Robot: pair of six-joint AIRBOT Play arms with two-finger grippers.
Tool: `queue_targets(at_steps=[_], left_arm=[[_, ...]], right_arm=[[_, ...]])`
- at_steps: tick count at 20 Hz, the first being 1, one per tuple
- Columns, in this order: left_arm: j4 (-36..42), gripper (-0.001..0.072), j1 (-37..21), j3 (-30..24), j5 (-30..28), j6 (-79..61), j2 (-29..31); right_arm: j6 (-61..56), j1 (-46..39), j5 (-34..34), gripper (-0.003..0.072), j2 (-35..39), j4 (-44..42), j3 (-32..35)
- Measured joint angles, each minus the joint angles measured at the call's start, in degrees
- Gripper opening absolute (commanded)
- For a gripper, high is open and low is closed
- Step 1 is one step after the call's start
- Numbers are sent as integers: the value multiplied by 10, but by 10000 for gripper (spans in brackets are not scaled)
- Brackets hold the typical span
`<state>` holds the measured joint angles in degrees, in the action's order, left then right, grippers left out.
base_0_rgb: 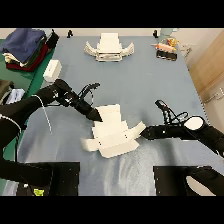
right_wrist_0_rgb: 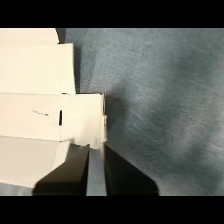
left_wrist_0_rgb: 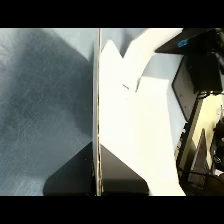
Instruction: Fold the box.
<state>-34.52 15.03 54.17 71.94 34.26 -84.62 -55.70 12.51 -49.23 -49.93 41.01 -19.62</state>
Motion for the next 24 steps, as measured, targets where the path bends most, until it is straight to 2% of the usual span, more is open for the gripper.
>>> queue_targets(at_steps=[3, 6, 7, 8, 9, 13, 16, 20, 24], left_arm=[[6, 10, 0, 5, 2, -19, 0], [13, 10, 7, 15, -17, -64, 17], [14, 10, 15, 17, -31, -82, 29], [14, 10, 24, 18, -47, -97, 42], [14, 10, 37, 19, -63, -113, 57], [-10, 9, 95, 8, -117, -157, 115], [-19, 8, 139, -32, -183, -199, 157], [2, 9, 197, -118, -311, -269, 215], [18, 10, 238, -183, -391, -315, 247]], right_arm=[[-11, 0, 8, 305, 0, 20, -11], [-66, 0, 12, 305, 1, 79, -49], [-92, 0, 12, 347, 2, 105, -69], [-116, 0, 12, 495, 5, 130, -88], [-143, 0, 12, 528, 8, 156, -110], [-238, 0, 12, 528, 23, 234, -186], [-280, 0, 12, 528, 31, 261, -213], [-310, 0, 11, 528, 33, 275, -224], [-324, 0, 14, 528, 34, 280, -228]])
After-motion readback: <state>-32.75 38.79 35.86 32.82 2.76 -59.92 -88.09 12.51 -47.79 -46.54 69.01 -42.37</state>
